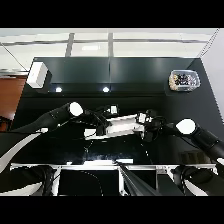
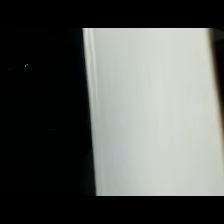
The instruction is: Fold the box and place the chain.
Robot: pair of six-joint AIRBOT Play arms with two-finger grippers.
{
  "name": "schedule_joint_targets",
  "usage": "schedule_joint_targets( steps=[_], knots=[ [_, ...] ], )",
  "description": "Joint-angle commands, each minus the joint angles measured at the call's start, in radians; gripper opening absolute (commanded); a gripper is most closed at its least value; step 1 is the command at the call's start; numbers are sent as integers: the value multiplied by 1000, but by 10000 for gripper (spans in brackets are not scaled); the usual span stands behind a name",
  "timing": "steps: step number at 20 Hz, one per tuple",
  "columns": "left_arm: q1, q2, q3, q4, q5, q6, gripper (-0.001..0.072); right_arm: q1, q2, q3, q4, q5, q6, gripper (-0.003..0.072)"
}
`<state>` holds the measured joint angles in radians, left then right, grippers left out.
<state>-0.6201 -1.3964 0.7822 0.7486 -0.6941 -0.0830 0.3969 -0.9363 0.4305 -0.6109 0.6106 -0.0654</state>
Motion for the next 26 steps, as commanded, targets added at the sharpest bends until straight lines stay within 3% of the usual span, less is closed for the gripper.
schedule_joint_targets(
  steps=[1, 7, 13, 17, 22, 26],
  knots=[
    [0, 0, 1, 2, -19, 2, 24, -19, -8, 15, 40, -1, -19, 637],
    [0, 0, 1, 2, 2, 2, 24, -86, -11, 18, 114, 166, -92, 637],
    [0, 0, 1, 2, 22, 2, 24, -46, -84, 18, 111, 171, -179, 637],
    [0, 0, 1, 2, 22, 2, 24, -123, -84, 18, 47, 142, -177, 637],
    [0, 0, 1, 2, 21, 2, 24, -208, -80, 18, -197, 261, -83, 637],
    [0, 0, 1, 2, 21, 2, 24, -208, -80, 18, -202, 321, -76, 637]
  ],
)
